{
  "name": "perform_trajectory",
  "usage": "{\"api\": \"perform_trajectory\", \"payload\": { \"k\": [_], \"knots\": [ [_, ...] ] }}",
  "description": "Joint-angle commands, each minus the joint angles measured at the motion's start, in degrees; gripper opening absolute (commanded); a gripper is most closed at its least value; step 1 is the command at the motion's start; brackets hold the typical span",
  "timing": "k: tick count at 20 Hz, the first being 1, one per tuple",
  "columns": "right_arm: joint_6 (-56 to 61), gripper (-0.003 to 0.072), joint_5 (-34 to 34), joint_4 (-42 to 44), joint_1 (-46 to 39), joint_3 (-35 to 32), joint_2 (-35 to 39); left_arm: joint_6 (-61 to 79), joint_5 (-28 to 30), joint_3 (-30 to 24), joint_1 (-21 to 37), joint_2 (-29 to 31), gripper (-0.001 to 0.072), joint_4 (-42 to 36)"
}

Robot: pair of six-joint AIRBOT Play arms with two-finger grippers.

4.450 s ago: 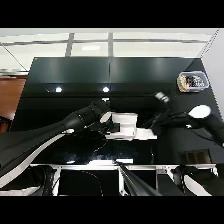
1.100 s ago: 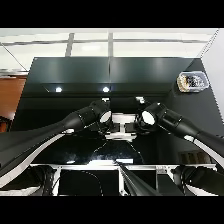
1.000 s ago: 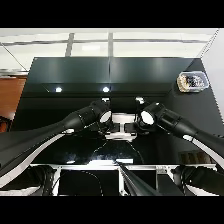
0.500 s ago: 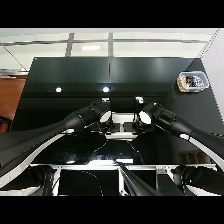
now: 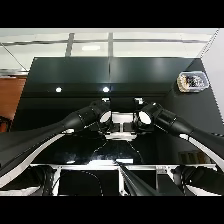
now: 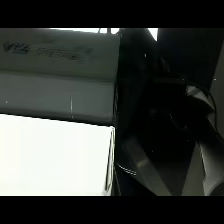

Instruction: Fold the box and place the chain.

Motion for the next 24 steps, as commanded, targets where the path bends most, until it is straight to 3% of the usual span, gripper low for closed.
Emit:
{"api": "perform_trajectory", "payload": {
  "k": [1, 6, 7, 8, 12, 13, 14, 15, 19, 24],
  "knots": [
    [0.2, 0.0173, 0.3, 0.3, 0.0, 0.0, 0.0, -0.1, 0.2, 0.0, 0.0, 0.0, 0.0027, 0.0],
    [0.2, 0.0169, 0.0, 0.7, 0.0, 0.0, -1.0, -0.1, 0.1, 0.0, 0.0, 0.0, 0.0026, 0.0],
    [0.2, 0.0063, -0.4, 0.7, 0.0, 0.0, -1.0, -0.1, 0.1, 0.0, 0.0, 0.0, 0.0027, 0.0],
    [0.2, 0.0009, -0.7, 0.7, 0.0, 0.0, -1.0, -0.1, 0.1, 0.0, 0.0, 0.0, 0.0026, 0.0],
    [0.3, 0.0011, -1.0, 0.8, 0.0, 0.0, -1.0, -0.1, 0.1, 0.0, 0.0, 0.0, 0.0026, 0.0],
    [0.3, 0.0040, -0.9, 1.0, 0.0, 0.0, -0.9, -0.1, 0.1, 0.0, 0.0, 0.0, 0.0027, 0.0],
    [1.1, 0.0233, -0.3, 1.3, -0.3, 0.1, -0.9, -0.1, 0.1, 0.0, 0.0, 0.0, 0.0026, 0.0],
    [1.1, 0.0364, 0.6, 2.0, -0.7, 0.1, -0.7, -0.1, 0.1, 0.0, 0.0, 0.0, 0.0027, 0.0],
    [-1.6, 0.0363, 2.2, 1.7, -0.8, 0.2, 3.3, -0.1, 0.1, 0.0, 0.0, 0.0, 0.0027, 0.0],
    [-4.5, 0.0363, 5.0, 0.3, -1.4, 0.2, 16.7, -0.1, 0.2, 0.0, 0.0, 0.0, 0.0027, 0.0]
  ]
}}
